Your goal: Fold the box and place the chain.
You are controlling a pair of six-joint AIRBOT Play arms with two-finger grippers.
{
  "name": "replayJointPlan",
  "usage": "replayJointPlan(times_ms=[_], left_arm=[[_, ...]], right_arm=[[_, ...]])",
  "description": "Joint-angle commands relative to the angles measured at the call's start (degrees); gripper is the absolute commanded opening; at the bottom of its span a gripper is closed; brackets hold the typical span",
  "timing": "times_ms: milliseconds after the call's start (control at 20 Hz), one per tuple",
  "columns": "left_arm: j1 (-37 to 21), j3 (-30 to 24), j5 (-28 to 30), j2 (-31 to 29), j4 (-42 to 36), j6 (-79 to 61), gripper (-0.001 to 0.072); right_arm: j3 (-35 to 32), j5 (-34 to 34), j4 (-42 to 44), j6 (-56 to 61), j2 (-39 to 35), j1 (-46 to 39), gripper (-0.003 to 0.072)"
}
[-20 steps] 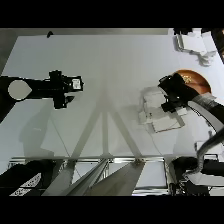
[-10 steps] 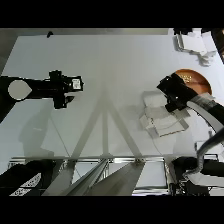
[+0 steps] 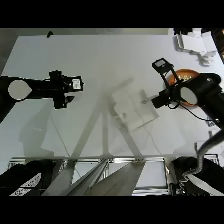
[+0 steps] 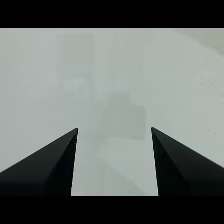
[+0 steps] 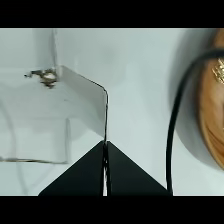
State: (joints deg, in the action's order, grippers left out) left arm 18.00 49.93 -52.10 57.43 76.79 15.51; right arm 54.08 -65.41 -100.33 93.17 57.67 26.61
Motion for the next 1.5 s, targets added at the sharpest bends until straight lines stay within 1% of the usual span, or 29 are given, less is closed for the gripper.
replayJointPlan(times_ms=[0,50,100,200,300,350,500,600,700,750,1000,1250,1450], left_arm=[[0.0,0.1,0.0,0.0,0.0,0.0,0.0501],[0.0,0.1,0.0,0.0,0.0,0.0,0.0501],[0.0,0.1,0.0,0.0,0.0,0.0,0.0501],[0.0,0.1,0.0,0.0,0.0,0.0,0.0501],[0.0,0.1,0.0,0.0,0.0,0.0,0.0501],[0.0,0.1,0.0,0.0,0.0,0.0,0.0501],[0.0,0.1,0.0,0.0,0.0,0.0,0.0501],[0.0,0.1,0.0,0.0,0.0,0.0,0.0501],[0.0,0.1,0.0,0.0,0.0,0.0,0.0501],[0.0,0.1,0.0,0.0,0.0,0.0,0.0501],[0.0,0.1,0.0,0.0,0.0,0.0,0.0501],[0.0,0.1,0.0,0.0,0.0,0.0,0.0501],[0.0,0.1,0.0,-0.1,0.0,0.0,0.0501]], right_arm=[[0.0,8.0,10.8,-4.5,-4.9,0.3,0.0005],[-0.1,8.8,12.6,-6.7,-4.9,0.3,0.0005],[-0.8,11.1,15.0,-9.0,-5.1,0.3,0.0006],[-4.5,19.6,19.9,-11.2,-6.3,0.3,0.0005],[-10.8,29.3,24.2,-11.2,-8.6,0.3,0.0005],[-14.0,32.6,25.6,-11.2,-9.8,0.3,0.0005],[-23.9,38.5,26.2,-11.1,-13.3,0.3,0.0006],[-30.2,44.6,26.8,-9.6,-15.0,0.3,0.0005],[-34.6,50.1,28.9,-8.4,-16.2,0.3,0.0005],[-35.9,51.3,29.0,-7.9,-16.4,0.3,0.0005],[-38.4,52.4,28.5,-7.9,-16.3,0.3,0.0005],[-38.6,52.9,28.5,-7.9,-16.3,0.3,0.0006],[-38.6,51.9,28.8,-7.9,-16.3,0.3,0.0007]])
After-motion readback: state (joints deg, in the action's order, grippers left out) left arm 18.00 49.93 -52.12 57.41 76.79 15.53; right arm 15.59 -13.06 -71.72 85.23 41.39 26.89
